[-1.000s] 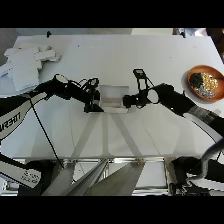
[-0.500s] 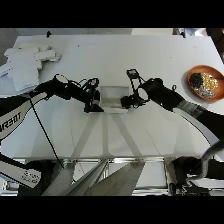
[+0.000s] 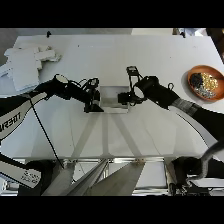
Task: Fold the box and place the chain.
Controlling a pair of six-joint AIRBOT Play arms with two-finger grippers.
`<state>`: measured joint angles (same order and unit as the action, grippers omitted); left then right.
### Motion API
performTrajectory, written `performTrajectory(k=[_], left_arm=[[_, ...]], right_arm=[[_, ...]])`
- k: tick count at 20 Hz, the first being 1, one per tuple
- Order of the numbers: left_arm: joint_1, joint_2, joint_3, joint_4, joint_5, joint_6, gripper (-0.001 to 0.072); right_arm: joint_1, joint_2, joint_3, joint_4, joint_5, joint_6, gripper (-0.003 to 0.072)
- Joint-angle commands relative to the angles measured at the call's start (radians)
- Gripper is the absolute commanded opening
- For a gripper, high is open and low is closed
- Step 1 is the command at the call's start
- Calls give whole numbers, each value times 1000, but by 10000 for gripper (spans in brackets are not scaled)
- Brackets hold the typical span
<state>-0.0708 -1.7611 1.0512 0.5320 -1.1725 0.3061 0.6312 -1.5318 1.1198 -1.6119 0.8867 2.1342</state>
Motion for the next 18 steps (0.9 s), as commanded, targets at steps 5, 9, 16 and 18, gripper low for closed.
performTrajectory(k=[5,9,16,18], left_arm=[[0,0,0,0,1,0,399],[0,0,0,0,1,0,399],[0,0,0,0,1,0,399],[0,0,0,0,1,0,399]], right_arm=[[43,-68,18,-3,65,97,387],[43,-75,18,-6,42,170,305],[43,-78,19,-6,40,172,8],[43,-77,19,-6,34,169,13]])
